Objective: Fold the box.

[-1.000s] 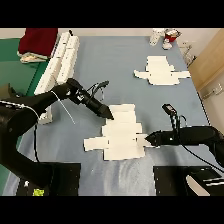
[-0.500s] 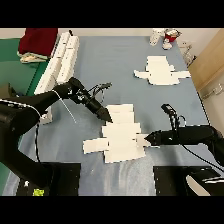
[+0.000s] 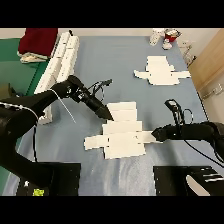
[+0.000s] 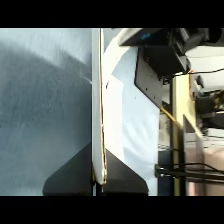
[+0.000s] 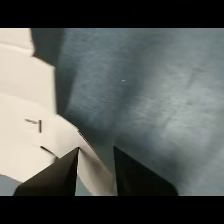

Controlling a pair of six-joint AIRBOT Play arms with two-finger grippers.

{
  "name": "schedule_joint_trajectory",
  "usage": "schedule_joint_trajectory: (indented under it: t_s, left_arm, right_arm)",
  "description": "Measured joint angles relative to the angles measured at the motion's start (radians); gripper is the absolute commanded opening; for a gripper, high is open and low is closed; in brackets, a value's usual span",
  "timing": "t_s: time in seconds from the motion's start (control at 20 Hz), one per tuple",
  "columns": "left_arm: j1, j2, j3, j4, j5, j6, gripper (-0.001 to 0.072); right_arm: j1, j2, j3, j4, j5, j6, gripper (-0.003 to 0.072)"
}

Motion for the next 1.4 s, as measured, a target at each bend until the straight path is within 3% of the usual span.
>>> schedule_joint_trajectory:
  t_s: [0.25,0.6,0.8,1.15,1.4]
  left_arm:
    - [-0.051,0.174,-0.125,0.003,0.167,0.166,0.0007]
    - [-0.243,0.587,-0.478,-0.003,0.632,0.404,0.0010]
    - [-0.389,0.731,-0.626,-0.003,0.845,0.489,0.0012]
    - [-0.453,0.731,-0.686,-0.001,0.948,0.518,0.0012]
    - [-0.417,0.715,-0.664,0.001,0.898,0.520,0.0012]
  right_arm:
    - [-0.006,0.000,0.091,-0.206,0.010,0.158,0.0346]
    - [-0.007,0.000,0.142,-0.267,0.068,0.278,0.0345]
    - [-0.007,0.000,0.147,-0.277,0.111,0.327,0.0345]
    - [-0.007,0.000,0.147,-0.265,0.128,0.351,0.0345]
    - [-0.007,-0.001,0.147,-0.247,0.130,0.353,0.0345]
